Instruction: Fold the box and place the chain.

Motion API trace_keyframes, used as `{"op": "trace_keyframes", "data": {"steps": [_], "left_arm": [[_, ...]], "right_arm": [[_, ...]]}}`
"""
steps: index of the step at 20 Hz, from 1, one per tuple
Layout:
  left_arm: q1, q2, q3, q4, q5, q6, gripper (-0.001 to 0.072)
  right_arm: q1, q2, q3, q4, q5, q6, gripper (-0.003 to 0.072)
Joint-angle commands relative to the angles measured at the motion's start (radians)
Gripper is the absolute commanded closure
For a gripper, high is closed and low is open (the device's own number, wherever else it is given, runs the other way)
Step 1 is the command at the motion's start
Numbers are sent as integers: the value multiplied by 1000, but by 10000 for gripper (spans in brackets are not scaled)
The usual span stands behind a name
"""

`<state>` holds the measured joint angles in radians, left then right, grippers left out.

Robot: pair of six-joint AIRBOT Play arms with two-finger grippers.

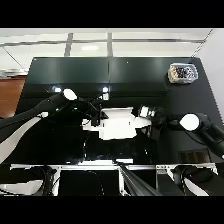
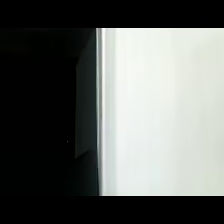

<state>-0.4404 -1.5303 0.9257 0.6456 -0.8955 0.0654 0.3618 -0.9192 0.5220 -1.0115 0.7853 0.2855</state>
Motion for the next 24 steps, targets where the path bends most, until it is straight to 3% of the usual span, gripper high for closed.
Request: {"op": "trace_keyframes", "data": {"steps": [1, 5, 10, 16, 19, 24], "left_arm": [[-2, -5, -1, 0, 5, 10, 683], [-2, -5, 0, 0, 5, 10, 683], [-3, -5, 0, 0, 1, 10, 683], [-3, -5, 0, 0, -5, 10, 683], [-3, -5, 0, 0, -5, 10, 683], [-3, -5, 0, 0, -6, 10, 683]], "right_arm": [[79, -51, -28, 14, 48, -131, -17], [120, -114, -28, 125, 10, -229, -17], [152, -157, -25, 237, -187, -234, -17], [129, -153, 61, 167, -183, -234, -17], [65, -160, 74, 316, -108, -270, -17], [-19, -172, 74, 411, -95, -407, -17]]}}
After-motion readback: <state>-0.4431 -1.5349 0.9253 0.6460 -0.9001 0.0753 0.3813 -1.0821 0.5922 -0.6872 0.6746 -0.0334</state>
